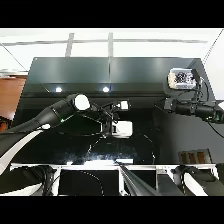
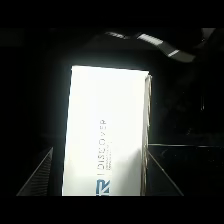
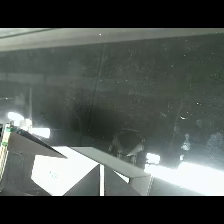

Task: Fold the box and place the chain.

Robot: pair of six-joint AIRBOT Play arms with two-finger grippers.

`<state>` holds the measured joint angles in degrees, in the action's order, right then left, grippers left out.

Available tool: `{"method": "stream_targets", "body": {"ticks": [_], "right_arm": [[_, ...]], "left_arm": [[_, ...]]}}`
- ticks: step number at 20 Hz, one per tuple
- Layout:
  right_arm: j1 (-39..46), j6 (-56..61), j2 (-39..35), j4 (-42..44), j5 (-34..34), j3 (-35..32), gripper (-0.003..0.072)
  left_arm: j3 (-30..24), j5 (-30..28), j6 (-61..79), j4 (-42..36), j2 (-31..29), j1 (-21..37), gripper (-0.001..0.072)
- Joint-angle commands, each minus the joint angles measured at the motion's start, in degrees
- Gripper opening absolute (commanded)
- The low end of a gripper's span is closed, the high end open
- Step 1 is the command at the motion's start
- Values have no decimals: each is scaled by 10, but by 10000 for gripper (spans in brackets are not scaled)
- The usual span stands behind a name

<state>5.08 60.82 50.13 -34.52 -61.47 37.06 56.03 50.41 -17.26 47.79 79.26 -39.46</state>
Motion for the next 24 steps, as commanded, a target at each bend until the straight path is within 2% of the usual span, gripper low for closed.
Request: {"method": "stream_targets", "body": {"ticks": [1, 11, 24], "right_arm": [[0, 0, 0, 0, 0, 0, 41], [0, 0, 0, 0, 1, 0, 41], [0, 0, 0, 0, 3, 0, 41]], "left_arm": [[2, 0, -12, 0, 2, 0, 699], [2, 30, -28, 13, 12, 0, 700], [1, 26, -27, 17, 18, -1, 700]]}}
